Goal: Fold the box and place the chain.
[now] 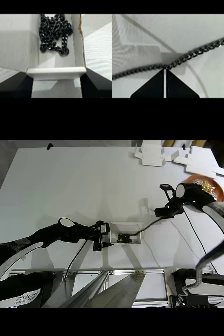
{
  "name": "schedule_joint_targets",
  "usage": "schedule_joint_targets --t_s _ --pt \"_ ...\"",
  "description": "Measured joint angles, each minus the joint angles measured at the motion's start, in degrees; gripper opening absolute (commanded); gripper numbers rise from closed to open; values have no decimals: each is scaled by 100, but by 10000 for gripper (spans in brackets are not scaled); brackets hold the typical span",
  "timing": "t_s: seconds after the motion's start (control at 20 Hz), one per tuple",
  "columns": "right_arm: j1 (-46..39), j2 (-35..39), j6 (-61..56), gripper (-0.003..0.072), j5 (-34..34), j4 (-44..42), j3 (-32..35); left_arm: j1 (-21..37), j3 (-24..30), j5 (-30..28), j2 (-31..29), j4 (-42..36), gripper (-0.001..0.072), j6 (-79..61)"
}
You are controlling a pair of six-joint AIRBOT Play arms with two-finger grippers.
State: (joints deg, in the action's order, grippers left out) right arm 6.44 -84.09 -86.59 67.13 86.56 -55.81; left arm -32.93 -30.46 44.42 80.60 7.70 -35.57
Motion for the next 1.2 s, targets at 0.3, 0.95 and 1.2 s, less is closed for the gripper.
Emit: schedule_joint_targets --t_s 0.3,0.95,1.2 --pt "0 817 125 24 160 -20 2 0 0 0 0 0 255 2" --pt "0 776 -63 302 -219 -120 37 0 0 0 0 2 255 2" --pt "0 492 -155 301 -382 -120 72 0 0 0 0 2 255 2"
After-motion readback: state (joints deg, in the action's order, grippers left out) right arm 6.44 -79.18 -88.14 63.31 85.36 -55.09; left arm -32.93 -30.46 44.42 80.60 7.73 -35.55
